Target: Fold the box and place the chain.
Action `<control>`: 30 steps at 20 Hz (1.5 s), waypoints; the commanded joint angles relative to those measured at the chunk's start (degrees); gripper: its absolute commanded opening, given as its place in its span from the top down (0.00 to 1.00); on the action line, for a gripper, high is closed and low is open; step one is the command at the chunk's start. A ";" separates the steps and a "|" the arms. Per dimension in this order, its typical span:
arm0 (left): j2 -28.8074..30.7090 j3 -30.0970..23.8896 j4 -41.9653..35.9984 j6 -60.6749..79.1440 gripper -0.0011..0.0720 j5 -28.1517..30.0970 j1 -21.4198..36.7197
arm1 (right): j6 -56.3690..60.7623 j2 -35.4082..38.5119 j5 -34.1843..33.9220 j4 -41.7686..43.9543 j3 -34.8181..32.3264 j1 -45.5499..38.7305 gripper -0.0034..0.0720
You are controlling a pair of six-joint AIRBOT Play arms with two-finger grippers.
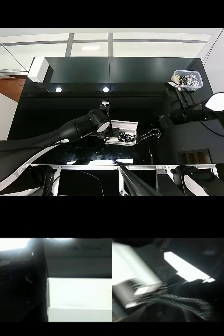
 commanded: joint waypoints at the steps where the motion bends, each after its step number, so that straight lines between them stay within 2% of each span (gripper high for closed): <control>1: -0.04 -0.02 0.00 0.00 0.94 -0.04 0.02 | -15.02 0.46 -16.02 -0.94 -8.66 -3.58 0.01; 3: -0.04 -0.02 0.00 0.00 0.94 0.00 0.02 | -26.38 0.44 -21.18 0.37 -12.72 -0.85 0.01; 5: -0.04 -0.02 0.00 0.00 0.94 -0.02 0.02 | -40.35 0.42 -21.55 1.64 -15.61 2.97 0.01; 9: -0.04 -0.02 -0.02 0.00 0.94 0.00 0.02 | -49.99 -1.36 -25.90 9.03 -18.45 8.48 0.01; 11: -0.04 -0.02 0.00 0.00 0.94 -0.02 0.02 | -53.66 -1.36 -26.05 9.97 -18.49 10.88 0.02; 14: -0.04 -0.02 0.00 0.00 0.94 -0.02 0.02 | -57.83 -1.68 -25.90 9.73 -19.28 12.92 0.02; 25: -0.04 -0.02 0.00 0.00 0.94 0.00 0.02 | -58.23 -1.81 -25.97 2.43 -19.56 13.18 0.02; 26: -0.04 -0.02 0.00 0.02 0.94 0.00 0.02 | -58.45 -1.81 -26.08 2.40 -19.56 13.18 0.10; 27: -0.04 -0.02 0.00 0.00 0.94 0.00 0.02 | -59.06 -1.86 -25.92 2.40 -19.56 13.18 0.25; 30: -0.04 -0.02 0.00 0.00 0.94 -0.02 0.02 | -59.28 -2.43 -26.01 2.38 -19.56 13.90 0.25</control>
